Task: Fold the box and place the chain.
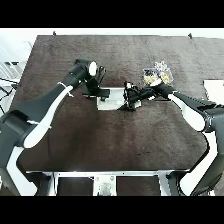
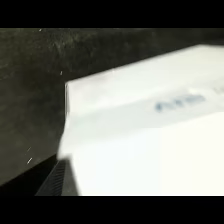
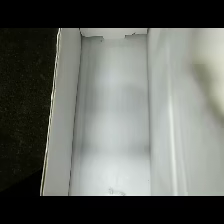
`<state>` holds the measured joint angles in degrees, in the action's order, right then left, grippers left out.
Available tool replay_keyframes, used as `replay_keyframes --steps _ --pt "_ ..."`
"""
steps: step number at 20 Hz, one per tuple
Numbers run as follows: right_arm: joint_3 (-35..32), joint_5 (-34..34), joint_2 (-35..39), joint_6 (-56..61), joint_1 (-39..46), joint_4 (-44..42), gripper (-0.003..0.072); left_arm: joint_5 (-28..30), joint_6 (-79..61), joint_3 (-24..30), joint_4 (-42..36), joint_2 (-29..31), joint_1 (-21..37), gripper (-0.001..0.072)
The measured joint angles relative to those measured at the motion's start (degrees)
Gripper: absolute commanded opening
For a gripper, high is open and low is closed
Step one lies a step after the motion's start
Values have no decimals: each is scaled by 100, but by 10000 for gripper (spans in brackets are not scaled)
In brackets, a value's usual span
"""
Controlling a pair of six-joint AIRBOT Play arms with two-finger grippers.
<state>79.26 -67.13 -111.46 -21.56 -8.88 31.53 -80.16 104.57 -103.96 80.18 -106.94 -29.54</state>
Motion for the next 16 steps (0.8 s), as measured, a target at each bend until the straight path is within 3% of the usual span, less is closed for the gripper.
replay_keyframes --steps 8,11,16 --pt "0 -2 0 4 0 -4 585 -304 -1480 74 264 1373 382 542" --pt "0 -2 0 7 0 -4 585 101 -3062 466 -730 1628 907 542" --pt "0 -2 0 7 0 -4 585 1434 -6620 1880 -2503 1753 1834 541"
